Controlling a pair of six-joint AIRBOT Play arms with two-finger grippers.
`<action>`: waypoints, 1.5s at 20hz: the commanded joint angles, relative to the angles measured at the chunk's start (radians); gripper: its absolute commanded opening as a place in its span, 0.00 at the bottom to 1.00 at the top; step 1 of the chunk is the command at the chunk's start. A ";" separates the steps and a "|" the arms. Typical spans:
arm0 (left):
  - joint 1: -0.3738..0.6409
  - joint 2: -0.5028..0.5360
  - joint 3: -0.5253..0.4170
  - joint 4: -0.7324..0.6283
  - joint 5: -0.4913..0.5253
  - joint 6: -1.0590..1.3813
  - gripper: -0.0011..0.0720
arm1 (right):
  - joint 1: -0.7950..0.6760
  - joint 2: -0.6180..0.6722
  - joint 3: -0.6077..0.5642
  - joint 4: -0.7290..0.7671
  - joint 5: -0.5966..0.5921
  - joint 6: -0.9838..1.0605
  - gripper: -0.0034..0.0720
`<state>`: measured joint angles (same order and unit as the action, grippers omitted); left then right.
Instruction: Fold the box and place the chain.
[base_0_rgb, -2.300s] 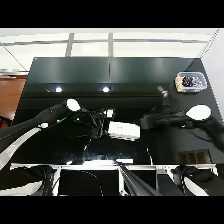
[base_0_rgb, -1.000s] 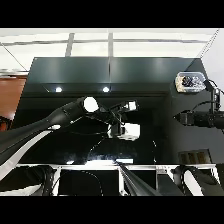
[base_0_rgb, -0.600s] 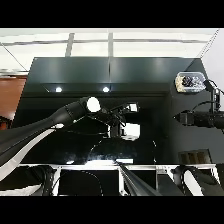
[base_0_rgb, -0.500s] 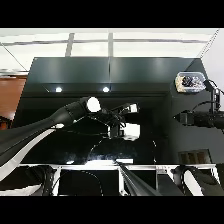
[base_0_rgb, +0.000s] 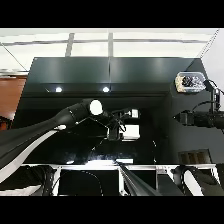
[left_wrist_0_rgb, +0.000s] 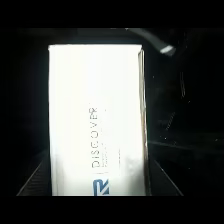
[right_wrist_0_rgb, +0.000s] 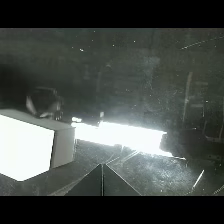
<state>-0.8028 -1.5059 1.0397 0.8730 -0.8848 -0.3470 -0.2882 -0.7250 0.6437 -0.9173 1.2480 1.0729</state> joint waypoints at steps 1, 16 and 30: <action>-0.050 -0.031 0.001 0.119 0.062 0.000 0.99 | 0.000 0.000 0.001 0.000 0.000 0.000 0.06; 0.379 0.061 0.018 0.319 -0.072 -0.395 0.55 | 0.000 0.000 0.001 0.000 0.000 0.005 0.06; 1.071 -0.387 0.654 0.542 -0.010 -0.617 0.55 | 0.000 0.000 0.001 0.072 -0.006 0.060 0.06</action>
